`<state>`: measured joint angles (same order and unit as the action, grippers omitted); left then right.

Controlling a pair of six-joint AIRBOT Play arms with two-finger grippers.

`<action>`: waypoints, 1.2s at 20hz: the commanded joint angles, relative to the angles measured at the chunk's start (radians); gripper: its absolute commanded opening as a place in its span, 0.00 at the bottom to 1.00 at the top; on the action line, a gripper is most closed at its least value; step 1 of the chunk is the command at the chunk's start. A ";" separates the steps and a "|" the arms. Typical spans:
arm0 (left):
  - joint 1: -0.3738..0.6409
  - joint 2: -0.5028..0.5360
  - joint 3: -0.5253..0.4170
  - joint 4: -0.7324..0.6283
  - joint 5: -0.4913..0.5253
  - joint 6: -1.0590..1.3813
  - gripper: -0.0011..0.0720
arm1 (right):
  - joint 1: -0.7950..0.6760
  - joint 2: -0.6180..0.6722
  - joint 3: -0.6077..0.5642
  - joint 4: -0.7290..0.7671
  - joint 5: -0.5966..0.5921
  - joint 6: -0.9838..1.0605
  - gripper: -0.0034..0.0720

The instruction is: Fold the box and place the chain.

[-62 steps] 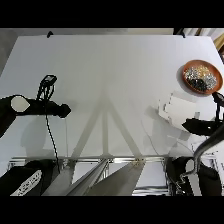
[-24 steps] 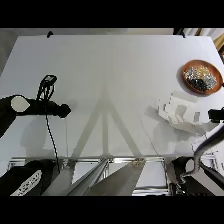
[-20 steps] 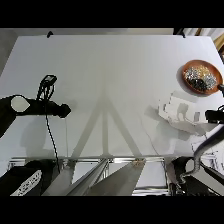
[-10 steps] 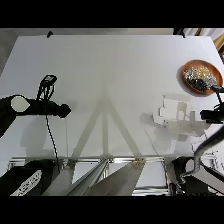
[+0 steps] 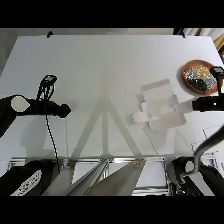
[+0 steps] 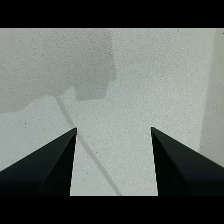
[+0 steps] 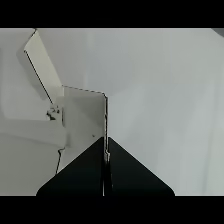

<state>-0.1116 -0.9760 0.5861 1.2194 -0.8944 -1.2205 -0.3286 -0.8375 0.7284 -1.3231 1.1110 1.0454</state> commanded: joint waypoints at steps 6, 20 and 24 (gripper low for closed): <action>0.000 0.000 0.000 -0.069 0.061 0.001 0.71 | 0.266 0.078 -0.206 0.187 -0.182 0.079 0.06; -0.005 -0.017 0.000 -0.299 0.076 0.101 0.70 | 0.498 0.078 -0.276 0.187 -0.358 0.264 0.06; -0.005 -0.136 0.000 -0.584 -0.083 0.436 0.71 | 0.519 0.078 -0.276 0.189 -0.377 0.267 0.06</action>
<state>-0.1158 -1.0428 0.5861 0.8341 -0.8707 -1.0058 0.1711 -0.7605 0.4530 -1.1362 0.7517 1.3029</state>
